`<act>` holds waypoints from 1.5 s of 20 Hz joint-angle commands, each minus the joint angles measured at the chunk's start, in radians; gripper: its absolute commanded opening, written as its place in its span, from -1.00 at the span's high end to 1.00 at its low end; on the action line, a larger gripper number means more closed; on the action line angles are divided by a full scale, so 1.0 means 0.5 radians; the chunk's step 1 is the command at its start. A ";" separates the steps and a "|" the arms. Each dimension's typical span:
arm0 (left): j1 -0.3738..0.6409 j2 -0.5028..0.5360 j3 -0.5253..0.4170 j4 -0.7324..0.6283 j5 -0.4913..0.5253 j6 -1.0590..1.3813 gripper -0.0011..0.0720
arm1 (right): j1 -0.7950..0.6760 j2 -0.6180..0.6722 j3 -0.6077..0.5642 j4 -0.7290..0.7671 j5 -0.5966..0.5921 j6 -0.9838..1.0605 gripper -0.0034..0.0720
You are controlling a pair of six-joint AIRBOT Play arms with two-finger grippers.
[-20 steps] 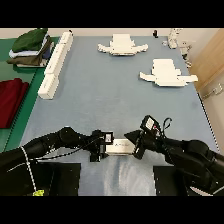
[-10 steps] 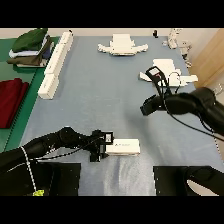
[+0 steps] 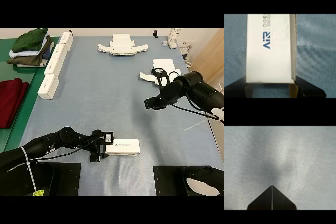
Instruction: Fold the box.
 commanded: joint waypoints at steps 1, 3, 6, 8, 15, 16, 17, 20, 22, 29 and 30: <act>0.002 -0.001 0.001 0.000 0.005 0.000 -0.19 | -0.009 -0.027 0.014 0.012 -0.037 0.034 0.88; 0.005 0.012 0.017 0.001 0.004 -0.053 -0.18 | -0.009 -0.027 0.014 0.012 -0.037 0.034 0.88; 0.141 0.230 0.074 0.236 0.002 -0.513 -0.19 | -0.009 -0.027 0.014 0.012 -0.037 0.033 0.88; 0.389 0.494 0.113 0.613 -0.063 -1.113 -0.19 | -0.009 -0.027 0.014 0.012 -0.037 0.034 0.88; 1.732 1.141 0.136 1.601 -0.825 -1.864 -0.19 | -0.009 -0.027 0.014 0.012 -0.037 0.034 0.88; 1.909 1.140 0.135 1.600 -0.822 -1.865 -0.18 | -0.009 -0.027 0.014 0.012 -0.038 0.033 0.88; 2.041 1.126 0.134 1.600 -0.803 -1.863 -0.19 | -0.009 -0.027 0.014 0.012 -0.037 0.034 0.88; 2.305 0.997 0.132 1.604 -0.731 -1.836 -0.19 | -0.009 -0.027 0.014 0.012 -0.038 0.034 0.88; 2.443 0.859 0.133 1.603 -0.670 -1.830 -0.19 | -0.009 -0.027 0.014 0.012 -0.038 0.033 0.88; 2.711 0.499 0.150 1.576 -0.279 -1.780 -0.19 | -0.009 -0.027 0.014 0.012 -0.038 0.034 0.88; 2.711 0.449 0.158 1.557 -0.224 -1.769 -0.18 | -0.009 -0.027 0.014 0.012 -0.038 0.034 0.88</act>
